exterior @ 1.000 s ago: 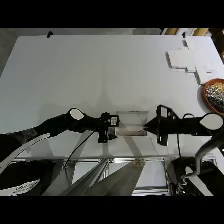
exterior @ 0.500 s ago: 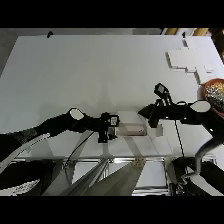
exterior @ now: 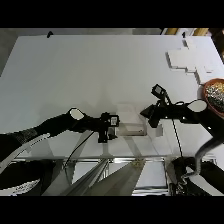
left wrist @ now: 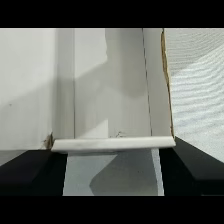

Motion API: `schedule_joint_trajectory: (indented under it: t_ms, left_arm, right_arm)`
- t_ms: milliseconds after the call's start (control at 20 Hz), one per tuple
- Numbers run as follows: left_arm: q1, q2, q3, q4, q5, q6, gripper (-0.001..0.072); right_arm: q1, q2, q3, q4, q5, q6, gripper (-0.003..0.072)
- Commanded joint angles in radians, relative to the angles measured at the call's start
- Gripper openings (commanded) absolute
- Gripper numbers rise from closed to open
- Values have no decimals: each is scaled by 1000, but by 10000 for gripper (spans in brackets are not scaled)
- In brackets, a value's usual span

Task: Fold the box and place the chain.

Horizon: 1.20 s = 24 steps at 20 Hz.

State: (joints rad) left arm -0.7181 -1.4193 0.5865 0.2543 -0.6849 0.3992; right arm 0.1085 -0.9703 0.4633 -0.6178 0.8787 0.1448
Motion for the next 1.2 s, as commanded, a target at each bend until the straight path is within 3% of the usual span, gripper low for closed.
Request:
schedule_joint_trajectory:
  t_ms: [0, 100, 200, 250, 400, 550, 900, 1000, 1150]
  left_arm:
    - [0, 0, 0, 0, 0, 0, 331]
    - [0, 0, 0, 0, 0, 0, 331]
    - [0, 0, 0, 0, 0, 0, 331]
    - [0, 0, 0, 0, 0, 0, 331]
    - [0, 0, 0, 0, 0, 0, 331]
    - [0, 0, 0, 0, 0, 0, 331]
    - [0, 0, 0, 0, 0, 0, 331]
    - [0, 0, 0, 0, 0, 0, 331]
    - [0, 0, 0, 0, 0, 0, 331]
  right_arm:
    - [0, 186, 1, -214, 51, -106, 18]
    - [0, 246, -1, -410, 140, -153, 25]
    - [0, 232, -18, -496, 182, -153, 331]
    - [0, 217, -34, -489, 185, -154, 330]
    - [0, 177, -93, -380, 167, -242, 214]
    - [0, 136, -111, -312, 151, -319, 162]
    - [1, 10, -111, -124, 154, -425, 149]
    - [1, -3, -111, -84, 168, -447, 60]
    - [19, -47, -112, -55, 173, -468, 51]
